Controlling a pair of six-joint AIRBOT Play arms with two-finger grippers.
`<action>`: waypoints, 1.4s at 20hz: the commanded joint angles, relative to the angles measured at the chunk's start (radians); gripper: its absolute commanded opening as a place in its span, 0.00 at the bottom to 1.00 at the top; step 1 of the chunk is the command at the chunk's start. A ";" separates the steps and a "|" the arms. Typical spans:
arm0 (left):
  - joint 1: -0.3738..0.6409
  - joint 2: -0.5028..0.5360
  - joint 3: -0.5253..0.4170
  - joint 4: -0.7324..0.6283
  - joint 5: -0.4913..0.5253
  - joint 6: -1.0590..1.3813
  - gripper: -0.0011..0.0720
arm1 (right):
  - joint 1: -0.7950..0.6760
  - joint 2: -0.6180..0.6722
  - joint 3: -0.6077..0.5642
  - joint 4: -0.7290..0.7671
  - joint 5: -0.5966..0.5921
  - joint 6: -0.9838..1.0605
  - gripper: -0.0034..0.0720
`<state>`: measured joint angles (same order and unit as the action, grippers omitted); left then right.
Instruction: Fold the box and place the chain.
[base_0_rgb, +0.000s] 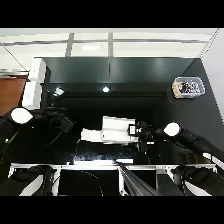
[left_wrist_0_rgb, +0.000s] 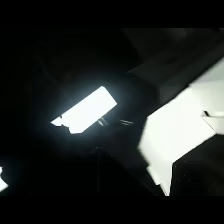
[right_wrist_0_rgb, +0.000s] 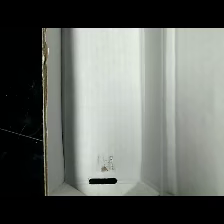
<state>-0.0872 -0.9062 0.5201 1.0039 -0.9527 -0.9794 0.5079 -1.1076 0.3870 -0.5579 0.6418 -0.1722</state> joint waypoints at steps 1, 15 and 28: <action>0.160 -0.081 -0.032 0.019 -0.162 -0.425 0.05 | 0.001 0.000 0.000 0.000 0.001 0.000 0.31; -0.065 -0.408 -0.052 -0.366 -0.107 -0.176 0.05 | 0.001 0.000 0.000 0.000 0.000 0.000 0.31; -0.085 -0.383 0.032 -0.536 -0.238 0.119 0.84 | 0.001 0.000 0.000 0.000 0.001 0.000 0.31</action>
<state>-0.1688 -1.2972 0.5228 0.4690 -1.1412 -0.8833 0.5079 -1.1076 0.3870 -0.5575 0.6422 -0.1722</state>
